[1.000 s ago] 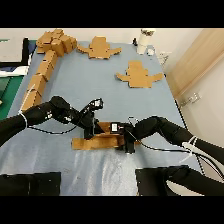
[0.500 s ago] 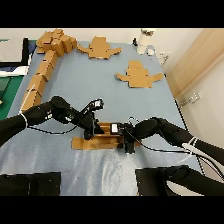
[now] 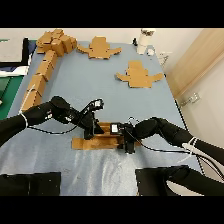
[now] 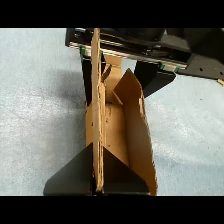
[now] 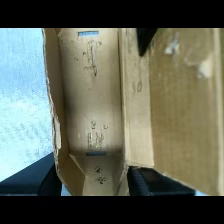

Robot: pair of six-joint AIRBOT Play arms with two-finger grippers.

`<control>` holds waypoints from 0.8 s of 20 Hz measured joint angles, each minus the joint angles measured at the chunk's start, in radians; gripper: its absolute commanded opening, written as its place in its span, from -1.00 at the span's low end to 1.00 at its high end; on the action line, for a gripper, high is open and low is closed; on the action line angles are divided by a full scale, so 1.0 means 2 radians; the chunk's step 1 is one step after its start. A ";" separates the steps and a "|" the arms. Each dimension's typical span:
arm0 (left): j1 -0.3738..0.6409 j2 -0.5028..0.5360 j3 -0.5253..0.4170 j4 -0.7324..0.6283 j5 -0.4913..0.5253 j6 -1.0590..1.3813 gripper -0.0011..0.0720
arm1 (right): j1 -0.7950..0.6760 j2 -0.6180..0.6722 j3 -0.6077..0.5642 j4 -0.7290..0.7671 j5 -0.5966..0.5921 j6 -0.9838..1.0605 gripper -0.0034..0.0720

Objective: Fold the box.

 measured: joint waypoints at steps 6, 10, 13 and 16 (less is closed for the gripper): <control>0.000 0.000 0.000 0.000 0.000 0.000 -0.94 | 0.000 0.000 0.000 0.010 -0.003 0.000 0.68; 0.000 0.000 0.000 -0.002 0.001 0.000 -0.94 | 0.000 0.000 0.000 0.015 -0.005 0.001 0.69; 0.000 0.000 0.000 -0.014 0.001 0.000 -0.94 | 0.000 0.000 0.000 0.015 -0.005 0.002 0.65; 0.000 0.000 -0.001 -0.032 0.002 0.000 -0.94 | 0.000 0.000 0.000 0.014 -0.005 0.003 0.58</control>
